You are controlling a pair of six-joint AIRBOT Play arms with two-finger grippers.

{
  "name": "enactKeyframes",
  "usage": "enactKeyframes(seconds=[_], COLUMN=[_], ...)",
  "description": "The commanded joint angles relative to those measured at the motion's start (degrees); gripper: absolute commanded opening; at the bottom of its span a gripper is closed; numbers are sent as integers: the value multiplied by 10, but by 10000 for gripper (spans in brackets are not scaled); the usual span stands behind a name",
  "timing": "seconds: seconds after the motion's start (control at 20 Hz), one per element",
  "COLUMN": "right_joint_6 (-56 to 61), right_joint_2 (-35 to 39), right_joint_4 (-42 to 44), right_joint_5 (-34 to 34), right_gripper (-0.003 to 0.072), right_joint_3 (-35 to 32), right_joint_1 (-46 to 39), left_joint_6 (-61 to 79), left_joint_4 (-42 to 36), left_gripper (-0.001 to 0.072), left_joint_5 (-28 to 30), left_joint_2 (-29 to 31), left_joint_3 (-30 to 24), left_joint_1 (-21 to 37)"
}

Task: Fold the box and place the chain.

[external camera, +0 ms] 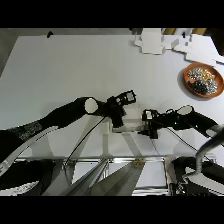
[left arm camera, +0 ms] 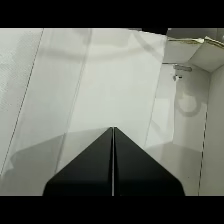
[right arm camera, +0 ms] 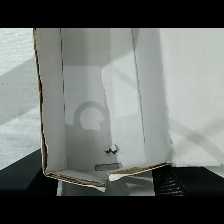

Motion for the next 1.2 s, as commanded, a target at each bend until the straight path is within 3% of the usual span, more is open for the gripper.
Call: enactKeyframes(seconds=[0.0, 0.15, 0.4, 0.75, 1.15], right_joint_6=[0, 0, 0, 0, 0], right_joint_2=[0, 0, 0, 0, 0], right_joint_4=[0, 0, 0, 0, 0], right_joint_5=[0, 0, 0, 0, 0], right_gripper=[316, 316, 316, 316, 316], right_joint_3=[0, 0, 0, 0, 0], right_joint_1=[0, 0, 0, 0, 0], left_joint_6=[0, 0, -9, -15, -10], left_joint_4=[5, 24, 71, 76, 83], left_gripper=[8, 8, 7, 4, 12], left_joint_5=[-12, -77, -269, -261, -248], left_joint_2=[24, 68, 98, 99, 110], left_joint_3=[0, 0, -4, -74, -90], left_joint_1=[5, 17, 32, 67, 103])
